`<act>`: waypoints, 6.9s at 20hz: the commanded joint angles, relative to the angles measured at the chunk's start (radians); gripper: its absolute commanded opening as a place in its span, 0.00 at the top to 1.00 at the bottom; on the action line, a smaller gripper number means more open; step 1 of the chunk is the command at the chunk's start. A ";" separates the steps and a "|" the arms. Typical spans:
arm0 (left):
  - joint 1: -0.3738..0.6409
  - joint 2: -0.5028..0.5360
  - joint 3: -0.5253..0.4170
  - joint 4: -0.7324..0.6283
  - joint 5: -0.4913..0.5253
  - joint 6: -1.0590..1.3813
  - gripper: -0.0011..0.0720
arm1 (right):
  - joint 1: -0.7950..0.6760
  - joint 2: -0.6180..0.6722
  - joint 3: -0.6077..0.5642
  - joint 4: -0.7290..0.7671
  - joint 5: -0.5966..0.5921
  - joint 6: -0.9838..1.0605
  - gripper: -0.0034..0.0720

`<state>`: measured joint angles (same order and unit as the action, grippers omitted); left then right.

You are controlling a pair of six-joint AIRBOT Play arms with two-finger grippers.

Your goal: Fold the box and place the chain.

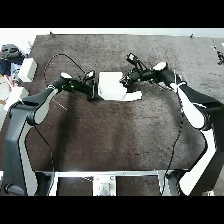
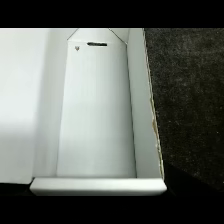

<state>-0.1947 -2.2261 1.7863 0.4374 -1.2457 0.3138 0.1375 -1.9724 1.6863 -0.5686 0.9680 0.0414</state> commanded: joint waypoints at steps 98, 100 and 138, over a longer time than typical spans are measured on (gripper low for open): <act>0.000 0.000 0.000 -0.001 0.000 0.000 0.38 | -0.097 0.114 -0.185 -0.001 0.159 0.884 0.25; 0.000 0.000 0.000 -0.001 0.001 0.000 0.38 | -0.054 0.114 -0.149 -0.069 0.153 0.947 0.25; 0.000 0.000 0.000 -0.001 0.001 0.000 0.38 | 0.319 -0.016 0.111 -1.016 0.115 1.828 0.42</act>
<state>-0.1947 -2.2261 1.7863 0.4362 -1.2449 0.3141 0.4267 -1.9717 1.7851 -1.5066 1.0840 1.7756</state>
